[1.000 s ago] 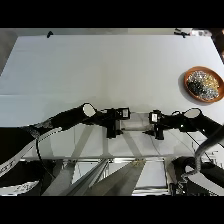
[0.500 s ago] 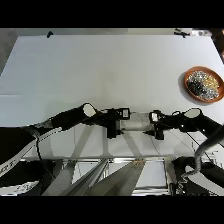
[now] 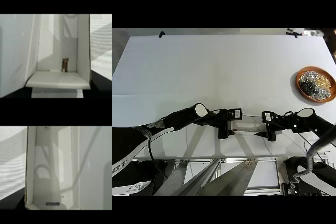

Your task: Fold the box and place the chain.

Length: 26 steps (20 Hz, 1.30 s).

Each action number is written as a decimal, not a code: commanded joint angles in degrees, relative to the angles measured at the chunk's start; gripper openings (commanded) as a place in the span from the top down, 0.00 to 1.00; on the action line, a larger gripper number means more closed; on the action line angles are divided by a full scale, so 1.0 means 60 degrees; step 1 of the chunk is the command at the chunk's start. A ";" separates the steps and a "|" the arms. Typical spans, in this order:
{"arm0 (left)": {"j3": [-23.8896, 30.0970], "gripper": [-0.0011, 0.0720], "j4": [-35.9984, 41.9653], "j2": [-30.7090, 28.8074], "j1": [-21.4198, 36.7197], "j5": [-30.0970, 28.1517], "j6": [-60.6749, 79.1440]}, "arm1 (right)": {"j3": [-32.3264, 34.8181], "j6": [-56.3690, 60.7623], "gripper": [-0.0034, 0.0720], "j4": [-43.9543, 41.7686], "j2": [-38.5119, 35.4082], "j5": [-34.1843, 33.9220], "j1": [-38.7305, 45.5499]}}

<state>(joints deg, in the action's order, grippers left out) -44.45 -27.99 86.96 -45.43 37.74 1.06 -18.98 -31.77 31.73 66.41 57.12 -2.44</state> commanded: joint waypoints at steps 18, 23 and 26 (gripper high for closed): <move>0.0004 0.55 0.0018 -0.0004 -0.0004 -0.0033 -0.0007 | 0.0000 0.0652 0.00 0.0357 -0.0018 -0.0554 -0.0007; 0.0004 0.55 0.0018 -0.0004 -0.0004 -0.0033 -0.0007 | -0.0022 0.0827 0.01 0.0586 -0.0036 -0.0892 0.0091; 0.0004 0.55 0.0018 0.0000 -0.0004 -0.0033 -0.0004 | -0.0044 0.0823 0.01 0.0838 -0.0430 -0.0597 0.0707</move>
<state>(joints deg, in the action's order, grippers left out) -44.45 -27.66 86.98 -45.50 37.23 0.82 -19.07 -27.00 35.29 65.36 53.17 -0.62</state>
